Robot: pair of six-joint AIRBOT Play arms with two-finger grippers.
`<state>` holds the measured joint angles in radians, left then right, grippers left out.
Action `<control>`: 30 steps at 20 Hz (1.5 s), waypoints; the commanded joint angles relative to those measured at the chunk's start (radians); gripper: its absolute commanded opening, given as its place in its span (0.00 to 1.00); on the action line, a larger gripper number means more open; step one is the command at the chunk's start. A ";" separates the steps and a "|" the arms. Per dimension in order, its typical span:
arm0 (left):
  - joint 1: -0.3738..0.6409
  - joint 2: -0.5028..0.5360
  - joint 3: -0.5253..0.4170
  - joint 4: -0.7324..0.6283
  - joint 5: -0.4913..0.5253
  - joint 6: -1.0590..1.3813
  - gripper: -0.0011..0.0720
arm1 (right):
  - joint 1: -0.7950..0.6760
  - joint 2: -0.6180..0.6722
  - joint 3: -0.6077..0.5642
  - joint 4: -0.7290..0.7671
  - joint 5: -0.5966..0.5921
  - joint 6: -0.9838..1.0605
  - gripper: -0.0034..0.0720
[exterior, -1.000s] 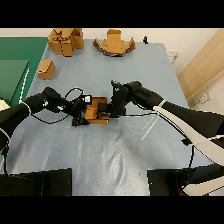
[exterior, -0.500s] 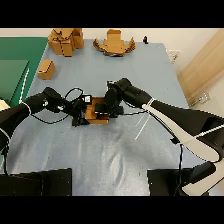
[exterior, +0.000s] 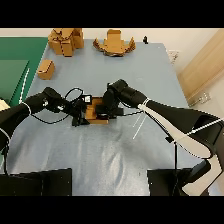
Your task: Fold the box.
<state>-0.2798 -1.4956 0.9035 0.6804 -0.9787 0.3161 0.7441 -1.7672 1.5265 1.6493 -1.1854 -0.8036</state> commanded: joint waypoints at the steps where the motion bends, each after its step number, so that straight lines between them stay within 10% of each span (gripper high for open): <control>1: -0.001 0.000 0.001 0.000 0.000 0.000 0.50 | 0.004 -0.014 0.007 -0.001 -0.001 0.003 0.28; 2: -0.001 0.000 0.001 0.000 0.000 0.000 0.50 | 0.004 -0.014 0.010 -0.009 0.003 0.003 0.06; 8: -0.001 0.000 0.001 0.000 0.000 0.000 0.50 | 0.006 -0.015 0.036 -0.014 -0.002 0.003 0.05; 11: -0.001 0.000 0.001 0.000 0.000 0.000 0.50 | 0.006 -0.015 0.036 -0.011 -0.011 0.002 0.39; 30: -0.001 0.000 0.001 0.000 0.001 0.000 0.50 | 0.013 -0.069 0.131 -0.111 -0.081 -0.042 0.39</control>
<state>-0.2798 -1.4956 0.9047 0.6804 -0.9783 0.3149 0.7513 -1.8236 1.6424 1.5433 -1.2556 -0.8310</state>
